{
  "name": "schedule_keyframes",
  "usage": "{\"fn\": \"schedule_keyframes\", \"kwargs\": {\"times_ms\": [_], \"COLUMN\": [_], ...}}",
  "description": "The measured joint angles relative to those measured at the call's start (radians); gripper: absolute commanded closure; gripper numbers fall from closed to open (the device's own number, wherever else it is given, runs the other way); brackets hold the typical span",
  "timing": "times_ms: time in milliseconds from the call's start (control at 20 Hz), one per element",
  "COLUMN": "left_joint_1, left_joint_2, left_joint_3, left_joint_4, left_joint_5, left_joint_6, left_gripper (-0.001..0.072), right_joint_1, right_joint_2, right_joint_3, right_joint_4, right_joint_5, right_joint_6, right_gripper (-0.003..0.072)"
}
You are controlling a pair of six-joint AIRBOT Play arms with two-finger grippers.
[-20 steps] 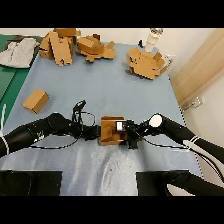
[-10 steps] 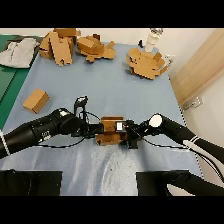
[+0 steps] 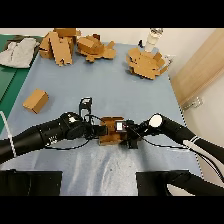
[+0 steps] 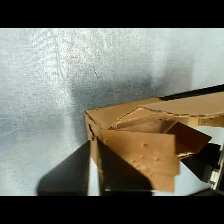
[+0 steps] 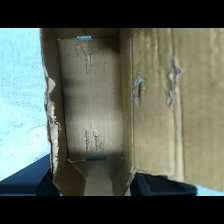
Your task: Fold the box.
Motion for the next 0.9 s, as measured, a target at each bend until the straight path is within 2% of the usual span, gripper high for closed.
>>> {"fn": "schedule_keyframes", "kwargs": {"times_ms": [550, 600, 650, 900], "left_joint_1": [-0.058, -0.059, -0.061, -0.060], "left_joint_2": [0.005, 0.005, 0.005, -0.006], "left_joint_3": [0.059, 0.069, 0.076, 0.094], "left_joint_4": [-0.038, -0.039, -0.034, -0.024], "left_joint_5": [-0.111, -0.126, -0.141, -0.166], "left_joint_6": [-0.084, -0.087, -0.091, -0.113], "left_gripper": [0.0442, 0.0428, 0.0339, 0.0331], "right_joint_1": [0.000, 0.000, 0.000, 0.000], "right_joint_2": [0.000, 0.000, 0.000, 0.000], "right_joint_3": [0.000, 0.000, 0.000, 0.000], "right_joint_4": [0.000, 0.000, 0.000, 0.000], "right_joint_5": [0.000, 0.000, 0.000, 0.000], "right_joint_6": [0.001, 0.001, 0.001, 0.001], "right_gripper": [0.0153, 0.0153, 0.0153, 0.0153]}}
